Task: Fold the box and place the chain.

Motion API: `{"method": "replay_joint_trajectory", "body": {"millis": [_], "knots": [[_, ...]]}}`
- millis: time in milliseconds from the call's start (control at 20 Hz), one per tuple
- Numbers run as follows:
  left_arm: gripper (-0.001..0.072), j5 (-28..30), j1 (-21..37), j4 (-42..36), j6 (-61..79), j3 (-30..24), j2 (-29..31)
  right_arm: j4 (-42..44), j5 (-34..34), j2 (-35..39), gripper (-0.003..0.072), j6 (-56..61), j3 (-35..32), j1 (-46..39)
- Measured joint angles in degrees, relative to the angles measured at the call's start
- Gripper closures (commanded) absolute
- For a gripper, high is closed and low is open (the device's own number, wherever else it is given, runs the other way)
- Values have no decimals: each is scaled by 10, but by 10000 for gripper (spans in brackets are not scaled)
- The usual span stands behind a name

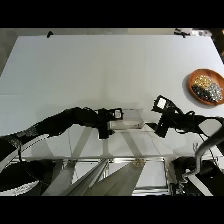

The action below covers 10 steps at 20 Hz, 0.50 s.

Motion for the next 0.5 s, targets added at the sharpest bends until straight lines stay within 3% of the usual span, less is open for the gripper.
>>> {"method": "replay_joint_trajectory", "body": {"millis": [50,300,450,500], "knots": [[683,-1,0,0,0,0,0,16,4,0,153,1,0,0],[699,-9,0,-1,1,0,-2,67,28,0,165,1,0,0],[699,-20,0,-1,1,0,-7,90,32,-3,277,1,0,0],[699,-23,0,-1,1,0,-10,96,32,-7,277,1,0,0]]}}
